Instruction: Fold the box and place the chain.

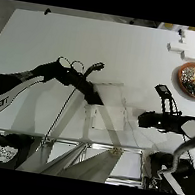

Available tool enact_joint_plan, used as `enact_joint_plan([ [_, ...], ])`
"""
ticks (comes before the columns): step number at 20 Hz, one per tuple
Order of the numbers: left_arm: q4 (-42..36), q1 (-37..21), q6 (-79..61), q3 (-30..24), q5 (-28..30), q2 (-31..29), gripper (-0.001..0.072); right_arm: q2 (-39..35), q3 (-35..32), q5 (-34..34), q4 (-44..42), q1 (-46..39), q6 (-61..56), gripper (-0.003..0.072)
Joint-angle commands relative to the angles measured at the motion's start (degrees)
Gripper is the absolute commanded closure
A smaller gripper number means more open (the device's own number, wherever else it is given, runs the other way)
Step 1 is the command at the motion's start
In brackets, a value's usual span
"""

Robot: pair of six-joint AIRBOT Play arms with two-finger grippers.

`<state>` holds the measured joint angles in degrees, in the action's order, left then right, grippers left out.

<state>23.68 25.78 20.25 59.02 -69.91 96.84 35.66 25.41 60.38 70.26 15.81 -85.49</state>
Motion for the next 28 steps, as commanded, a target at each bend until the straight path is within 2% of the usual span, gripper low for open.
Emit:
enact_joint_plan([
  [1, 0.7, -0.1, -0.9, 0.0, -0.6, 0.5, 0.0412, -0.1, 0.0, 0.0, 0.0, 0.1, 0.0, 0.0667],
  [3, 4.0, -0.1, -0.9, 0.0, -0.1, 0.5, 0.0632, -0.1, 0.0, 0.0, 0.0, 0.1, 0.0, 0.0667],
  [4, 6.2, -0.1, -1.0, 0.0, 0.0, 0.5, 0.0701, -0.1, 0.0, 0.0, 0.0, 0.1, 0.0, 0.0667],
  [8, 10.6, 0.0, -1.2, 0.0, 1.1, 0.4, 0.0703, -0.1, 0.0, -0.1, -0.3, 0.1, 0.0, 0.0649],
  [10, 10.7, 0.0, -5.4, 0.0, 1.1, -0.2, 0.0704, -0.1, 0.3, -0.3, -1.2, 0.1, 0.0, 0.0470],
  [11, 10.7, 0.1, -8.2, 0.0, 1.1, -1.1, 0.0704, -0.1, 0.9, -0.2, -1.8, 0.1, 0.1, 0.0410],
  [12, 10.7, 0.2, -11.0, 0.0, 1.2, -2.2, 0.0705, -0.1, 1.9, 0.0, -1.8, 0.1, 0.1, 0.0380],
  [15, 12.3, 0.9, -16.0, 0.0, 4.3, -6.5, 0.0705, -0.3, 5.9, 0.0, -1.7, 0.1, 1.6, 0.0370],
  [18, 18.4, 3.0, -16.2, 0.0, 8.4, -9.1, 0.0705, -0.3, 8.8, -0.5, -1.1, 0.1, 5.0, 0.0370],
  [25, 15.1, 5.7, -19.0, 0.0, 11.8, -5.0, 0.0705, -0.2, 8.8, -1.8, 0.5, 0.1, 6.6, 0.0372],
  [28, 14.3, 7.0, -19.0, 0.0, 15.7, -4.0, 0.0705, -0.2, 8.8, -2.5, 1.6, 0.1, 6.7, 0.0372],
])
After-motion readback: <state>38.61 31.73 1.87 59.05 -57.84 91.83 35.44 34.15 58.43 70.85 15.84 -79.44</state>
